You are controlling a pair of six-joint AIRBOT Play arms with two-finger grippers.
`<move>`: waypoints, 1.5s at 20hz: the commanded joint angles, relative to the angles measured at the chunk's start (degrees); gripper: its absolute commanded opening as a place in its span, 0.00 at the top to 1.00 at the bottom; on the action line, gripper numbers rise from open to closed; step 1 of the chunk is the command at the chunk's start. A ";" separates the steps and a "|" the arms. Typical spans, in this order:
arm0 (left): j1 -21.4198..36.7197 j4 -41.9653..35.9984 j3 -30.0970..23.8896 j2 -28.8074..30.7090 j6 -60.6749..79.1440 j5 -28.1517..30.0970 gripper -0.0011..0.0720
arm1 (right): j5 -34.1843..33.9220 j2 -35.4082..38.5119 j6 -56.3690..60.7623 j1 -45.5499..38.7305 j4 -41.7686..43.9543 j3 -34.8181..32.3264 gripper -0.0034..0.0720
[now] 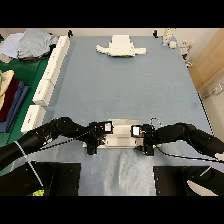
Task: Fold the box.
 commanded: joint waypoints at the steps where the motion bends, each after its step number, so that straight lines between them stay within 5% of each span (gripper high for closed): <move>1: -1.03 -1.51 0.11 -0.59 0.20 1.51 0.76 | 0.04 0.02 0.02 0.00 0.02 0.00 0.36; 6: -3.78 -5.44 0.13 -0.79 1.73 7.56 0.76 | 0.04 0.02 0.02 0.00 0.02 -0.02 0.36; 11: -4.24 -7.52 0.17 -3.06 1.90 7.76 0.76 | 0.04 0.02 0.02 0.00 0.02 0.00 0.36; 12: -4.24 -7.50 0.17 -3.06 1.90 7.78 0.70 | 0.02 0.02 0.02 0.00 0.02 0.00 0.36; 14: -4.24 -7.50 0.17 -3.06 1.88 7.85 0.26 | 0.04 0.02 0.02 0.00 0.02 -0.02 0.36; 20: -4.24 -7.41 0.17 -3.04 1.88 7.76 0.25 | 0.04 0.02 0.02 0.00 0.02 0.00 0.36; 21: -4.24 -7.41 0.17 -3.04 1.88 7.76 0.27 | 0.04 0.02 0.02 0.00 0.02 0.00 0.36; 23: -4.24 -6.49 0.26 -2.99 1.42 7.34 0.93 | 0.04 0.02 0.02 0.00 0.02 0.00 0.36; 30: -3.96 3.19 1.75 0.48 -11.96 2.32 0.97 | 0.04 0.02 0.02 0.00 0.02 -0.02 0.36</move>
